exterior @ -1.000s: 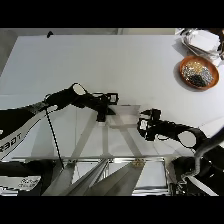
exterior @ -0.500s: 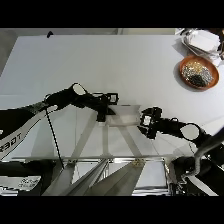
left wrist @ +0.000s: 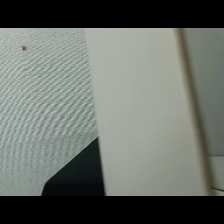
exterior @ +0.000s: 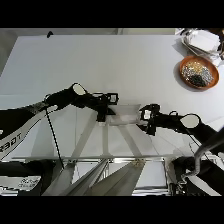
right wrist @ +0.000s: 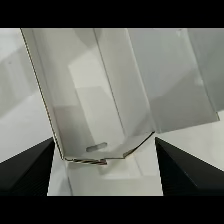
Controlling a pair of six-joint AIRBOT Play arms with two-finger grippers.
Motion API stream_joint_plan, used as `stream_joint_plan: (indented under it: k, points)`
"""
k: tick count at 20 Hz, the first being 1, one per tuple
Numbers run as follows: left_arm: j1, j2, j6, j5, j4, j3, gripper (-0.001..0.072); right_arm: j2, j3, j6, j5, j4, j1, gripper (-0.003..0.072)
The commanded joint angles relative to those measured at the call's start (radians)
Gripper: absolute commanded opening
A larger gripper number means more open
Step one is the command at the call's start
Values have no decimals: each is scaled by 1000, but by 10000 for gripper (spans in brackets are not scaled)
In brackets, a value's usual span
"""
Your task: Fold the box and place the chain.
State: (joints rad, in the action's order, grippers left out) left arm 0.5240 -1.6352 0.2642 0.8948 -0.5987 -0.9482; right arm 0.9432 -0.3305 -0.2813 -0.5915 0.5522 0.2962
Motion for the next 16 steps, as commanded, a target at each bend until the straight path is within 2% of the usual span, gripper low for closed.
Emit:
stream_joint_plan:
  k: [1,7,16]
  points:
    - [1,-1,1,0,0,0,10,69,-43,-27,-85,-14,-40,698]
    - [1,-1,1,0,-1,0,10,173,-93,-106,-210,-37,-49,698]
    - [1,-1,1,0,0,0,10,254,-107,-170,-201,-57,-46,664]
